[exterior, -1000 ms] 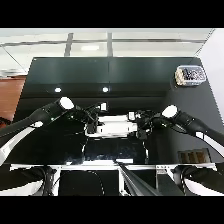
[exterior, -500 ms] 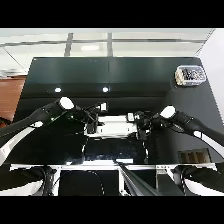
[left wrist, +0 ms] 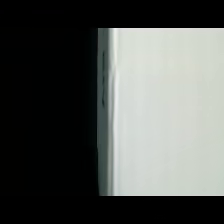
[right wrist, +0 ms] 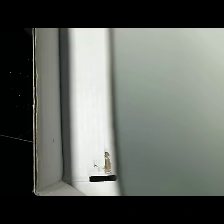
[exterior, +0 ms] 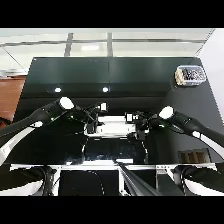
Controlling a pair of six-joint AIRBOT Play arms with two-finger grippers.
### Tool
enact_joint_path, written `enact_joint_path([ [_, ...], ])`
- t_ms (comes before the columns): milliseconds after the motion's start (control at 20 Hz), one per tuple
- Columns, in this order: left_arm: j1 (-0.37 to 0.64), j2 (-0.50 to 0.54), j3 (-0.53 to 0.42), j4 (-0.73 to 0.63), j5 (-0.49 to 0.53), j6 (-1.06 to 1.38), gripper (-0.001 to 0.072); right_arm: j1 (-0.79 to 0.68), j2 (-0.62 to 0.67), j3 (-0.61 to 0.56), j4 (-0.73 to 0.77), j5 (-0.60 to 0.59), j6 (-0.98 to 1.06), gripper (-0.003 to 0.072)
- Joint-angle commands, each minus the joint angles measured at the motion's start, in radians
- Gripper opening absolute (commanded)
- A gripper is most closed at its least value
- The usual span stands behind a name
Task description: Fold the box and place the chain.
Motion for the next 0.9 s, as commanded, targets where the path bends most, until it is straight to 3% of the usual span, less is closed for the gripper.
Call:
enact_joint_path([
  [0,0.000,0.001,0.001,0.000,-0.001,0.000,0.0030,0.001,-0.001,0.000,-0.004,-0.003,0.002,0.0622],
  [150,0.000,0.001,0.001,0.000,-0.001,0.000,0.0029,0.001,-0.001,0.000,-0.004,-0.005,0.003,0.0608],
  [200,0.000,0.001,0.001,0.000,-0.001,0.000,0.0030,0.001,-0.001,0.000,-0.004,-0.004,0.003,0.0469],
  [250,0.000,0.001,0.001,0.000,-0.001,0.000,0.0029,0.001,-0.001,0.000,-0.004,-0.004,0.003,0.0432],
  [400,0.000,0.002,0.001,0.000,0.000,0.000,0.0052,0.001,-0.001,0.000,-0.004,-0.004,0.003,0.0432],
  [550,0.001,0.037,0.004,0.044,-0.002,-0.049,0.0595,0.001,-0.001,0.000,-0.004,-0.004,0.003,0.0431],
  [600,0.003,0.063,0.008,0.105,-0.006,-0.109,0.0657,0.001,-0.001,0.000,-0.004,-0.004,0.003,0.0431],
  [700,0.015,0.146,0.008,0.272,-0.016,-0.250,0.0657,0.001,-0.001,0.000,-0.004,-0.004,0.003,0.0430],
  [750,0.026,0.196,0.008,0.336,-0.039,-0.324,0.0657,0.001,-0.001,0.000,-0.005,-0.002,0.002,0.0308],
  [800,0.036,0.248,0.008,0.380,-0.077,-0.370,0.0657,0.001,-0.001,0.000,-0.005,0.002,0.002,0.0126],
  [850,0.047,0.303,0.008,0.420,-0.119,-0.406,0.0654,0.001,-0.001,0.000,-0.006,0.002,0.002,0.0135],
])
